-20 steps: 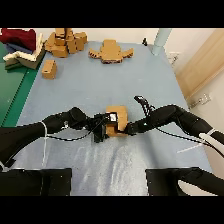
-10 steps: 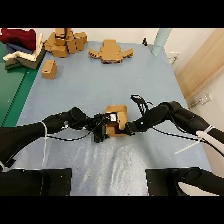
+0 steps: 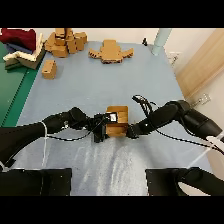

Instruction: Fold the box.

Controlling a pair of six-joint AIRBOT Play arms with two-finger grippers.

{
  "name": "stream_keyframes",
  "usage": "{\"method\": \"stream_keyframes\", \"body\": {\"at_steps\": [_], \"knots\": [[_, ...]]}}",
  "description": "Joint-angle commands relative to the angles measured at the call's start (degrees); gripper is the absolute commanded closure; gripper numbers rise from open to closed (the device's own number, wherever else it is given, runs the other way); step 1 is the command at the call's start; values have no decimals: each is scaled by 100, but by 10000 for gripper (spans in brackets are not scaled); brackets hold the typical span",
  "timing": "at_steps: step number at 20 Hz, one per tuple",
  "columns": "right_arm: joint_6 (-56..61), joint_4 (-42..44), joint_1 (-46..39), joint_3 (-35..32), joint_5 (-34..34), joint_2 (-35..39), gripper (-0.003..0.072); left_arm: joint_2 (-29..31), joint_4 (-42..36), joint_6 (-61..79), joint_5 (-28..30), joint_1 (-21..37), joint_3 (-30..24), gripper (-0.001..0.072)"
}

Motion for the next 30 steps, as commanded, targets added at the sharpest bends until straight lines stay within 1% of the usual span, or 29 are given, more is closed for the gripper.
{"method": "stream_keyframes", "body": {"at_steps": [1, 3, 4, 5, 6, 8, 10, 12, 13, 14, 16, 17, 18, 25, 30], "knots": [[236, -511, -243, 2, -350, 450, 150, -2, -2, 0, 7, 0, -2, 385], [503, -1128, -540, 2, -481, 719, 167, -2, 0, -2, 7, 0, -2, 385], [599, -1375, -737, 2, -505, 828, 222, -2, 0, 0, 7, 0, -2, 385], [658, -1589, -940, 2, -498, 879, 437, -2, -2, 0, 7, 0, -2, 385], [750, -1810, -1161, 2, -487, 892, 577, -2, 0, 0, 7, 0, -2, 385], [748, -1976, -1604, -17, -319, 839, 665, -2, 0, 0, 7, 0, -2, 385], [748, -1974, -2009, -85, -129, 623, 683, -2, 0, 0, 4, -2, -2, 385], [645, -1875, -2258, -190, 17, 199, 683, -2, 0, 0, 7, 0, -2, 385], [417, -1626, -2277, -251, 138, -33, 683, -2, -2, 0, 7, 0, -2, 385], [74, -1185, -2267, -310, 282, -280, 683, -2, -2, 0, 7, 0, -2, 385], [-621, -68, -2264, -361, 470, -708, 683, -2, 0, 0, 7, 0, -2, 385], [-861, 297, -2238, -361, 522, -855, 683, -2, 0, 0, 7, 0, -2, 385], [-946, 446, -2164, -361, 588, -940, 683, -2, 0, 0, 7, -2, -2, 385], [-968, 553, -1602, -361, 636, -1217, 683, -2, 0, 0, 7, 0, -2, 385], [-957, 754, -1379, -129, 487, -1045, 682, -2, 0, 0, 4, 0, -2, 385]]}}
